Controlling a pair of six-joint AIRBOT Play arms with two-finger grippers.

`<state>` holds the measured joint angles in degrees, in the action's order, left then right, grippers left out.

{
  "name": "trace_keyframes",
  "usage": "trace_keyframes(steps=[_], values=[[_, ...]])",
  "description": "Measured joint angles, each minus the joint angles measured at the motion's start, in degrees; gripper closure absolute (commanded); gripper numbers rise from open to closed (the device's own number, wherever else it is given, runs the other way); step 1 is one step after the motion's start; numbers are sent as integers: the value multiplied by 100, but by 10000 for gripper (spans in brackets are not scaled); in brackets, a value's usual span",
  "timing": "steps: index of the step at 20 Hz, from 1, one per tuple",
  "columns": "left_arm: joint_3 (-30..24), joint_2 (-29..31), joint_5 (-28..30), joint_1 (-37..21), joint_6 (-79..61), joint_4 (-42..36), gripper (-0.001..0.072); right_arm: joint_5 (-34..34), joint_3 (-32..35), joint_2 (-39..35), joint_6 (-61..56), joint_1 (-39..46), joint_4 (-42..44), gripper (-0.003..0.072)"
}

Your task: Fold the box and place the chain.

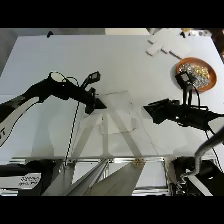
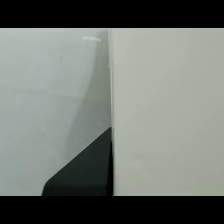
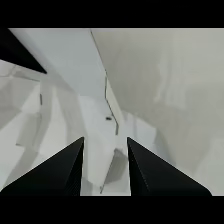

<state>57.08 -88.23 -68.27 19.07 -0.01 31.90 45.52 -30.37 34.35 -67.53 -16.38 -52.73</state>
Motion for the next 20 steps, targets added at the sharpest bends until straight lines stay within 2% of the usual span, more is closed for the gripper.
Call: trace_keyframes(steps=[3,7,13,20], values=[[42,326,302,361,-330,358,703,105,-120,-79,4,0,-151,377],[59,402,592,671,-531,551,706,494,-177,-144,2,0,-684,377],[63,101,1029,831,-603,466,706,920,-192,-164,-4,0,-1082,378],[66,-321,1325,850,-804,146,706,981,-192,-164,-13,0,-1158,379]])
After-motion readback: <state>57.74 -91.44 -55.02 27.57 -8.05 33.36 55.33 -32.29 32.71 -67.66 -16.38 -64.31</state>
